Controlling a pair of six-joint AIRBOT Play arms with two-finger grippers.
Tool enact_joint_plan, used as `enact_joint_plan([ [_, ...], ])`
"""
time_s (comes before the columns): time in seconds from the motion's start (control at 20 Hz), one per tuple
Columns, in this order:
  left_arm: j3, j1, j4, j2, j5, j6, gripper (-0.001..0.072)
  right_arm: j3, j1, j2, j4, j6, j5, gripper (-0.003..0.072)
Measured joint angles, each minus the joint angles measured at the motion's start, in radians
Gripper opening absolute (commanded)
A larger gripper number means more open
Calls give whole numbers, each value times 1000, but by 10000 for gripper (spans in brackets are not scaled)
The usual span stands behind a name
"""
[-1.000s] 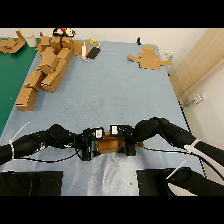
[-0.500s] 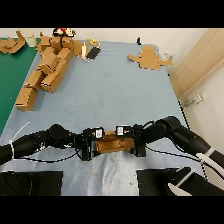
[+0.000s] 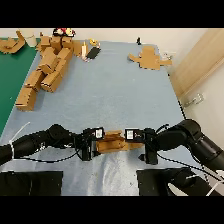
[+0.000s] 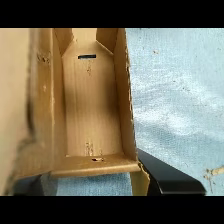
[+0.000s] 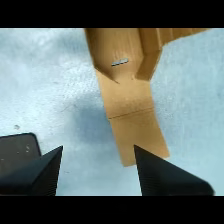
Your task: Fold the box.
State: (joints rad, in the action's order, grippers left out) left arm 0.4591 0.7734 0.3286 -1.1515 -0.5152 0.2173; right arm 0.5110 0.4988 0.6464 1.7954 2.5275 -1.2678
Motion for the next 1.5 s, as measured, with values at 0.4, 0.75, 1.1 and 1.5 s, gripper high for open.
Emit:
enact_joint_plan([
  [0.4,2,0,1,0,12,0,515,0,0,-23,248,-251,-53,707],
  [0.75,4,-75,80,16,-58,43,515,0,0,-23,304,-303,-50,707],
  [1.1,12,-193,95,18,-222,98,515,0,0,-23,314,-311,19,707],
  [1.5,12,-210,98,-11,-234,122,515,0,0,-23,314,-312,69,708],
])
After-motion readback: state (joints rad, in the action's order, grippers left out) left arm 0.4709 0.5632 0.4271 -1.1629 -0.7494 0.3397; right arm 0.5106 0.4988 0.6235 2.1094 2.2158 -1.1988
